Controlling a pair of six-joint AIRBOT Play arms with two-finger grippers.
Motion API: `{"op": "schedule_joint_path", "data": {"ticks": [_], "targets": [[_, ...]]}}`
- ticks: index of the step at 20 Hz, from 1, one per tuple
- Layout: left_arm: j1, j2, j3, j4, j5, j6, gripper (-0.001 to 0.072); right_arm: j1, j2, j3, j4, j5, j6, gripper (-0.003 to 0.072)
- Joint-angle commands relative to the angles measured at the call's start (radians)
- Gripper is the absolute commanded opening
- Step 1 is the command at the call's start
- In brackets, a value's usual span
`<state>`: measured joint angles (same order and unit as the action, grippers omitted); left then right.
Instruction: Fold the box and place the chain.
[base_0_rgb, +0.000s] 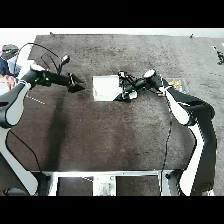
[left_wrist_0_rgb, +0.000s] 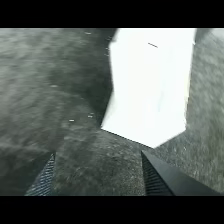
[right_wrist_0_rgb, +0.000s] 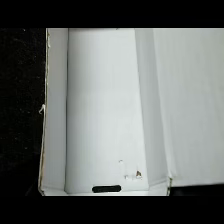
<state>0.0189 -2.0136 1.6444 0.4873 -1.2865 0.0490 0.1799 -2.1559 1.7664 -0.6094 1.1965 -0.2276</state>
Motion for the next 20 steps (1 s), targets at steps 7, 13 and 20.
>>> {"op": "schedule_joint_path", "data": {"ticks": [7,13,20], "targets": [[-0.085,-0.04,-0.004,0.063,-0.007,0.235,0.072,0.0,0.0,0.0,0.0,0.0,0.0,0.0299],[-0.116,-0.066,-0.003,0.011,-0.012,0.274,0.072,0.0,0.0,0.0,0.0,0.0,0.0,0.0299],[-0.119,-0.065,-0.003,0.001,-0.021,0.299,0.072,0.0,0.0,0.0,0.0,0.0,0.0,0.0299]]}}
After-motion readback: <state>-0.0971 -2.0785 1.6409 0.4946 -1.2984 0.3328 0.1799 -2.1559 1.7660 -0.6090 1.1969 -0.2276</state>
